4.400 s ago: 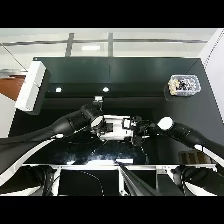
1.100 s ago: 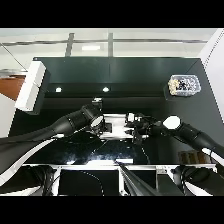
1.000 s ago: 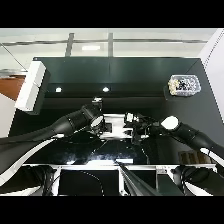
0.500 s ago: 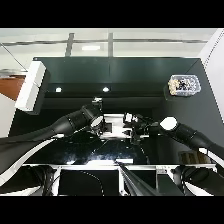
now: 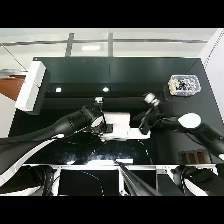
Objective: Fold the box and place the chain.
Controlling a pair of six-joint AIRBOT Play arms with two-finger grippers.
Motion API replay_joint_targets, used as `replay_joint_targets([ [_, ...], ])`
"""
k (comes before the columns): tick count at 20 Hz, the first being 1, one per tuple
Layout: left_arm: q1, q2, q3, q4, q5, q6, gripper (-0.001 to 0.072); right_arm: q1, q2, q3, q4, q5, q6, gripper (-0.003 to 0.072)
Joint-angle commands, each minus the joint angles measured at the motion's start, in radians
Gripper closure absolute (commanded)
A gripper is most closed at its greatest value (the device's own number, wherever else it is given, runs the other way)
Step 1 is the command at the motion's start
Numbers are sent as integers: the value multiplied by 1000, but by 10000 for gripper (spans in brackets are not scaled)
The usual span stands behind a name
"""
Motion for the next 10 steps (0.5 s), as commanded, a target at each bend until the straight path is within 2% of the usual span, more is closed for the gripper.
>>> replay_joint_targets([
  [1,0,0,0,4,2,-2,682,-236,154,0,-263,167,605,646],
  [3,0,0,0,4,2,-2,682,-388,155,-4,-336,270,841,645],
  [5,0,0,0,4,1,-2,682,-497,137,-26,-341,353,908,646],
  [7,0,0,0,3,2,-2,682,-528,91,-51,-318,418,916,645],
  [10,0,0,0,4,2,-2,682,-497,-9,-90,-232,429,914,645],
])
